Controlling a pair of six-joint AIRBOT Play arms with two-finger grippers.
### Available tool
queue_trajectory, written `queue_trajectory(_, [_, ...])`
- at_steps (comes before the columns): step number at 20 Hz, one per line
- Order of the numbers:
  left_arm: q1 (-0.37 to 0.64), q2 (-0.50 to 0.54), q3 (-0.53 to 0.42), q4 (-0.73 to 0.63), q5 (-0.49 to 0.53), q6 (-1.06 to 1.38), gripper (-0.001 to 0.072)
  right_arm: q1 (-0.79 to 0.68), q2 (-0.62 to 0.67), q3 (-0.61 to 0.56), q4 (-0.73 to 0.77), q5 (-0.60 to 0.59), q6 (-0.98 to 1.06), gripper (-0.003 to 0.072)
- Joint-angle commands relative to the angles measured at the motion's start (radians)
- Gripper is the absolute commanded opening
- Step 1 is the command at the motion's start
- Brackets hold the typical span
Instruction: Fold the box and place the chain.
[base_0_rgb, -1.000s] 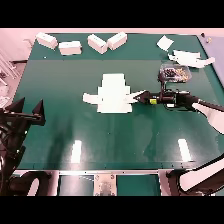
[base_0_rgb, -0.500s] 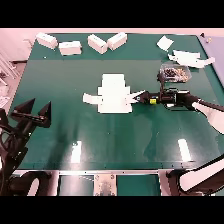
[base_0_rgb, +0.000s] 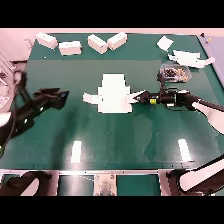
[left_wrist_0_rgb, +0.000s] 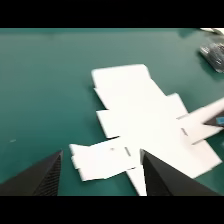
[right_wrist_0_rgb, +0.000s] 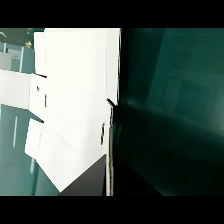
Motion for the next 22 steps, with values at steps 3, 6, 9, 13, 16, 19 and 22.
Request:
queue_trajectory(3, [0.001,-0.497,0.377,0.145,-0.356,-0.169,0.0563,0.0,0.0,0.0,0.0,0.0,0.0,0.0007])
queue_trajectory(6, [0.001,-0.622,0.467,0.145,-0.369,-0.224,0.0562,0.0,0.0,0.0,0.0,0.0,0.0,0.0007])
queue_trajectory(9, [0.001,-0.694,0.531,0.213,-0.377,-0.296,0.0562,0.0,0.0,0.0,0.0,0.0,0.0,0.0007])
queue_trajectory(13, [0.0,-0.846,0.711,0.325,-0.489,-0.429,0.0562,0.0,0.0,0.0,-0.001,0.0,0.0,0.0007])
queue_trajectory(16, [-0.004,-0.943,0.867,0.34,-0.558,-0.499,0.0561,0.0,0.0,0.0,0.0,0.0,0.0,0.0008])
queue_trajectory(19, [-0.036,-1.035,1.024,0.407,-0.613,-0.579,0.0561,0.0,0.0,0.0,0.0,0.0,0.0,0.0008])
queue_trajectory(22, [-0.093,-1.106,1.137,0.472,-0.637,-0.615,0.0561,0.0,0.0,0.0,0.0,0.0,0.0,0.0008])
